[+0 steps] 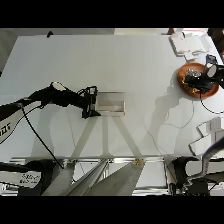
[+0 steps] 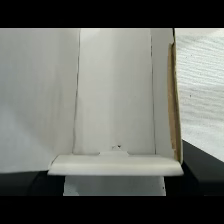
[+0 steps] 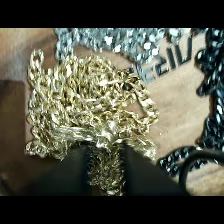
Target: Fold the box and place the chain.
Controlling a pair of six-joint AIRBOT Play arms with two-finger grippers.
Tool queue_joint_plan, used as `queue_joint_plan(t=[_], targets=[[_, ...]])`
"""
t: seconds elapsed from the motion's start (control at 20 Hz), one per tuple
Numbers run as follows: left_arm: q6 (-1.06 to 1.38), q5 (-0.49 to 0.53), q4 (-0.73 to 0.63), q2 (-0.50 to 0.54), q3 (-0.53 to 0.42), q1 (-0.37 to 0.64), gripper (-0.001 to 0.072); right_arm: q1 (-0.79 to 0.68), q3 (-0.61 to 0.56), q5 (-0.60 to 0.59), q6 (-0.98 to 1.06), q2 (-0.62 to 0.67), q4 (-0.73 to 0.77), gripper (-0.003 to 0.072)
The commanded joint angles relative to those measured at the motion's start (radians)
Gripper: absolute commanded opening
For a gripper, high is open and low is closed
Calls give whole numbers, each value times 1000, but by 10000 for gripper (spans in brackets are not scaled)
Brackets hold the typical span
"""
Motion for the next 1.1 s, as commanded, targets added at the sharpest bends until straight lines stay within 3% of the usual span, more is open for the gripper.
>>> queue_joint_plan(t=[0.0,0.2,0.55,1.05], targets=[[0,0,0,0,0,0,517,0,-2,7,8,-15,16,18],[0,0,0,0,0,0,517,0,-1,38,-34,37,16,11],[0,0,0,0,0,0,517,7,-1,163,-134,248,13,7],[0,0,0,0,0,0,517,211,-1,417,-222,459,7,5]])
